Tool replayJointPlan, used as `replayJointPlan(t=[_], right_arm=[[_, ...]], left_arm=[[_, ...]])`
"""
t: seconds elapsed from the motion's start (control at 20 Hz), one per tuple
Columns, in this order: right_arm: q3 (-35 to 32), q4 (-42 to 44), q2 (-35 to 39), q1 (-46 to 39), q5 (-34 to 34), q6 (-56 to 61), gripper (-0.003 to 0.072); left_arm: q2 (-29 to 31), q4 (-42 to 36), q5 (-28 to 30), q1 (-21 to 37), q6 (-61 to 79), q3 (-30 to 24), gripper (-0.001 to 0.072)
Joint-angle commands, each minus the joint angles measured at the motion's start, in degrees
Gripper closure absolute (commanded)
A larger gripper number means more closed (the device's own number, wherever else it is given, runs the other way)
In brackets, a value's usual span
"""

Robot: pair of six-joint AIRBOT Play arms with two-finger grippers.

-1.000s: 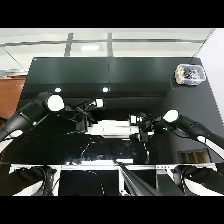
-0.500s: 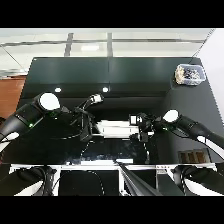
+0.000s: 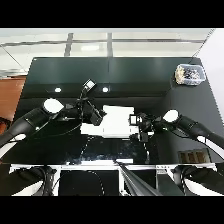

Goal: Fold the box and place the chain.

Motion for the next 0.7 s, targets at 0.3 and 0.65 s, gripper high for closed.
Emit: replayJointPlan(t=[0.3, 0.65], right_arm=[[0.02, 0.0, 0.0, 0.02, -0.04, 0.0, 0.0458], [0.02, 0.0, 0.0, 0.02, -0.04, 0.0, 0.0458]], left_arm=[[-7.28, 4.74, 6.8, -4.07, 0.13, -0.42, 0.0685], [-4.0, 13.18, 3.58, -2.71, -0.85, 0.96, 0.0686]])
